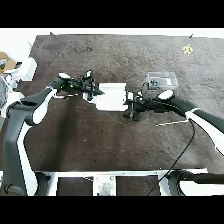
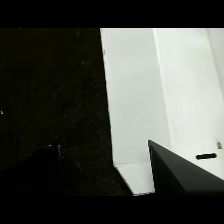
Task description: Fold the box and place the chain.
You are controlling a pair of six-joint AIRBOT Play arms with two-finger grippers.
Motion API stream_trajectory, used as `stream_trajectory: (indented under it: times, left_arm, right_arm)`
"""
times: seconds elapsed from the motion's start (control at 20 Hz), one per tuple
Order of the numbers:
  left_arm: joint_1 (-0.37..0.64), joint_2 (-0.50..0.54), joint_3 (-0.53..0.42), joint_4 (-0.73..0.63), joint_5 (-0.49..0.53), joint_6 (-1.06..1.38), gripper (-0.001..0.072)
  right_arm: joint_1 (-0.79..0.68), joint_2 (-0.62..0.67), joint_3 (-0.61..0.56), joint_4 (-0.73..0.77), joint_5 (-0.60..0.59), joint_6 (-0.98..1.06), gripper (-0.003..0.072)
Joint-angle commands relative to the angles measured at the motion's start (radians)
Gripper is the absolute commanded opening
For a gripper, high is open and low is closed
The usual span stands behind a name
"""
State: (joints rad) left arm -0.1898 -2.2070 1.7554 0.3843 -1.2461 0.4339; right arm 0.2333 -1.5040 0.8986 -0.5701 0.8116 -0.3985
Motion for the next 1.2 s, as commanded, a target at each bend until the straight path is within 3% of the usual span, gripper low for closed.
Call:
stream_trajectory:
  times: [0.0, 0.3, 0.4, 0.8, 0.95, 1.15]
  left_arm:
    - [0.001, -0.001, 0.000, 0.000, 0.001, 0.000, 0.0009]
    - [0.001, -0.001, 0.000, 0.000, 0.001, 0.001, 0.0010]
    - [0.001, -0.001, 0.000, 0.000, 0.001, 0.000, 0.0010]
    - [0.001, -0.001, 0.000, 0.000, 0.002, 0.000, 0.0010]
    - [0.001, -0.001, 0.000, -0.001, 0.001, 0.000, 0.0010]
    - [0.001, -0.001, 0.000, -0.002, 0.000, 0.000, 0.0010]
  right_arm:
    - [0.037, -0.041, 0.003, -0.031, -0.101, 0.051, 0.0661]
    - [0.046, -0.051, 0.019, -0.025, -0.290, 0.077, 0.0661]
    - [0.046, -0.051, 0.030, -0.025, -0.305, 0.078, 0.0662]
    - [-0.032, -0.037, 0.153, -0.010, -0.192, 0.134, 0.0660]
    - [-0.079, -0.090, 0.236, 0.024, -0.040, 0.150, 0.0661]
    - [-0.093, -0.182, 0.320, 0.006, 0.021, 0.167, 0.0664]
